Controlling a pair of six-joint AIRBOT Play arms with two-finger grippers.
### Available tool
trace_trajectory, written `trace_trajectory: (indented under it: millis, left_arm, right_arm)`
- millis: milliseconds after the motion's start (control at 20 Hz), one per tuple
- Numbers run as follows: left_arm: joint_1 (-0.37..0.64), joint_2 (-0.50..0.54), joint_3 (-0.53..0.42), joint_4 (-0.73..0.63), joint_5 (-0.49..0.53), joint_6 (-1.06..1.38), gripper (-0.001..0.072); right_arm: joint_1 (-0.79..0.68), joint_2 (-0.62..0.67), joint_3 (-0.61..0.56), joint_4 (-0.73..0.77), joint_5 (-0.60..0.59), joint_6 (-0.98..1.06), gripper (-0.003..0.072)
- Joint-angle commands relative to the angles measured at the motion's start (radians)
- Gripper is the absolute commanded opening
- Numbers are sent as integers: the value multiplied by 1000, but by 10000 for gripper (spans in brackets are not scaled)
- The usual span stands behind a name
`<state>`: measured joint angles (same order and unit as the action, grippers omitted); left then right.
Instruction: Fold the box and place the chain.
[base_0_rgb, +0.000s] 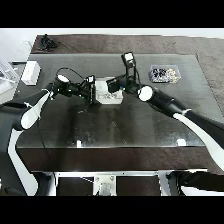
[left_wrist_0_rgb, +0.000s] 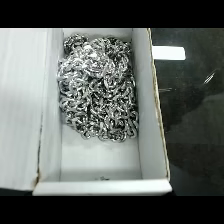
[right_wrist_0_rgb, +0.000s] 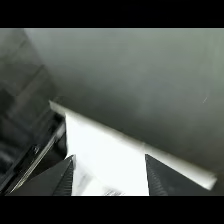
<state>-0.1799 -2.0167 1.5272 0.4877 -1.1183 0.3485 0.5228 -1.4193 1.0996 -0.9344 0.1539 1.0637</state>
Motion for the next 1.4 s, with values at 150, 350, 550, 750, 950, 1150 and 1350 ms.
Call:
trace_trajectory:
  millis: [150, 350, 550, 750, 950, 1150, 1350]
  left_arm:
    - [0, 0, 0, 0, 0, 0, 529]
    - [0, 0, 0, 0, 1, 0, 530]
    - [0, 0, 0, 0, 0, 0, 530]
    - [0, 0, 0, 0, 1, 0, 530]
    - [0, 0, 0, 0, 0, 0, 529]
    - [0, 0, 0, 0, 0, 0, 529]
    - [0, 0, 0, 0, 0, 0, 529]
  right_arm:
    - [-164, 199, 49, -82, 142, -249, 337]
    - [-338, 161, 245, -24, 536, -509, 281]
    - [-469, 21, 348, 225, 797, -708, 258]
    - [-493, -146, 369, 367, 878, -908, 205]
    - [-480, -319, 467, 417, 922, -970, 208]
    - [-461, -449, 617, 430, 970, -970, 199]
    - [-418, -538, 756, 428, 998, -967, 196]
